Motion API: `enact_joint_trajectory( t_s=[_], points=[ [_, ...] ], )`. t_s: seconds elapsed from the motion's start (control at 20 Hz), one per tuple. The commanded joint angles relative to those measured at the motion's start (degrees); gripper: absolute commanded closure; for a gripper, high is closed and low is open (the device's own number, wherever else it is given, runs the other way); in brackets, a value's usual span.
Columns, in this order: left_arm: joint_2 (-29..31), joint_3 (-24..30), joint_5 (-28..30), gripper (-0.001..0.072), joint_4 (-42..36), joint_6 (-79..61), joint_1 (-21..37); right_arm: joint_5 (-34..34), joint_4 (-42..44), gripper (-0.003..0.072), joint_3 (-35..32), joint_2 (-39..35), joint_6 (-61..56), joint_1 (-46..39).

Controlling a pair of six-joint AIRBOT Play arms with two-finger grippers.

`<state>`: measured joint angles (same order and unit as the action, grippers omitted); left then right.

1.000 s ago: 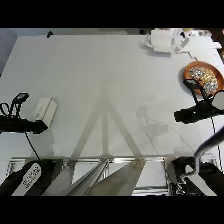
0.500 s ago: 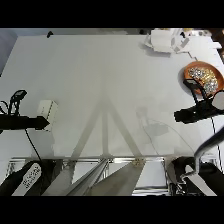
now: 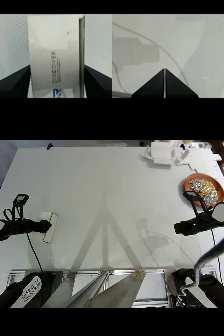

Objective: Fold the box and place the chain.

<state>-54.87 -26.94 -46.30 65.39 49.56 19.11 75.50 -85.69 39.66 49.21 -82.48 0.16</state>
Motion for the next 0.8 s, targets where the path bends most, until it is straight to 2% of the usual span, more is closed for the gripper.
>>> enact_joint_trajectory(
  t_s=[0.0, 0.2, 0.3, 0.5, 0.55, 0.6, 0.65, 0.7, 0.75],
  points=[
    [-3.65, 0.02, 6.21, 0.0012, -0.46, 0.11, -2.84, 0.02, 0.02, 0.0671, -0.02, -0.04, -0.02, -0.04],
    [-9.57, 0.02, 12.28, 0.0013, -0.66, 4.90, -5.29, 0.02, 0.00, 0.0671, -0.02, -0.04, -0.02, -0.04],
    [-10.38, 0.02, 14.88, 0.0022, -0.66, 4.92, -6.67, 0.02, 0.02, 0.0671, -0.02, -0.04, -0.02, -0.04],
    [-10.29, 0.00, 15.54, 0.0552, -0.61, 4.85, -8.17, 0.02, 0.00, 0.0671, -0.02, -0.04, -0.02, -0.04],
    [-10.29, 0.00, 15.37, 0.0613, -0.59, 4.85, -8.15, 0.02, 0.02, 0.0671, -0.02, -0.04, -0.02, -0.04],
    [-10.29, 0.00, 15.32, 0.0629, -0.59, 4.85, -8.15, 0.02, 0.02, 0.0671, -0.02, -0.04, -0.02, -0.04],
    [-10.29, 0.00, 15.21, 0.0607, -0.59, 4.87, -8.15, 0.02, 0.02, 0.0671, -0.02, -0.04, -0.02, -0.04],
    [-10.29, 0.00, 15.19, 0.0452, -0.63, 4.90, -8.15, 0.02, 0.00, 0.0671, -0.02, -0.04, -0.02, -0.04],
    [-10.29, 0.00, 15.23, 0.0330, -0.63, 4.87, -8.15, 0.02, 0.00, 0.0671, -0.02, -0.04, -0.02, -0.04]
  ],
)
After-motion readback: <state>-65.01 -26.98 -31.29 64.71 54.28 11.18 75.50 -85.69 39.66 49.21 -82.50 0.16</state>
